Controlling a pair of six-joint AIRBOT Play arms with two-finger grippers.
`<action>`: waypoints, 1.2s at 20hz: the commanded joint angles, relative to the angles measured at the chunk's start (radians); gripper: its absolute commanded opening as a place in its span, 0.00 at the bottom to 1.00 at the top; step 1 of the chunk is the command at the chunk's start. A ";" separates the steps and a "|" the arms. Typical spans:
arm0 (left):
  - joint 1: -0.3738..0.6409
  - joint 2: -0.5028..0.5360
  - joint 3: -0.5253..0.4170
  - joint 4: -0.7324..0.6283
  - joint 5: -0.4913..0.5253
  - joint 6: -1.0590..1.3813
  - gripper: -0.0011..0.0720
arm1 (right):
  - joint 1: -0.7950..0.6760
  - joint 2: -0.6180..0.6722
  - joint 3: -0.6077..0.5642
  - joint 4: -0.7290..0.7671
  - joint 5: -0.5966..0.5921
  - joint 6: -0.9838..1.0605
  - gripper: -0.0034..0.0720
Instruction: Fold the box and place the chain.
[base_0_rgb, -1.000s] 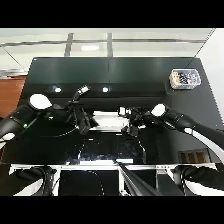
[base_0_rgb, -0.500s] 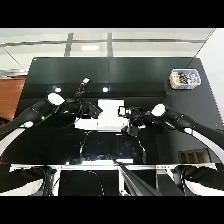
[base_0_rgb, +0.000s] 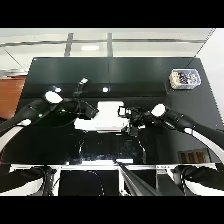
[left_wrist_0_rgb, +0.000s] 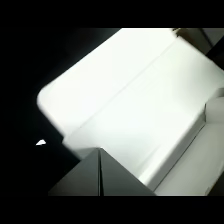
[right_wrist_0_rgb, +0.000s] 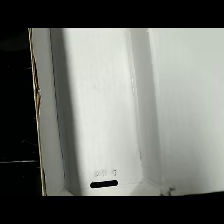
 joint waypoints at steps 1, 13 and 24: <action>0.078 0.148 0.005 0.164 -0.115 -0.072 0.05 | 0.001 0.000 0.000 0.000 0.000 0.001 0.45; -0.013 0.285 -0.208 0.275 -0.010 0.681 0.99 | 0.001 0.000 0.000 0.000 0.000 0.001 0.45; -0.031 0.129 -0.205 -0.037 -0.026 0.924 0.95 | 0.001 0.000 0.000 0.000 0.000 0.001 0.45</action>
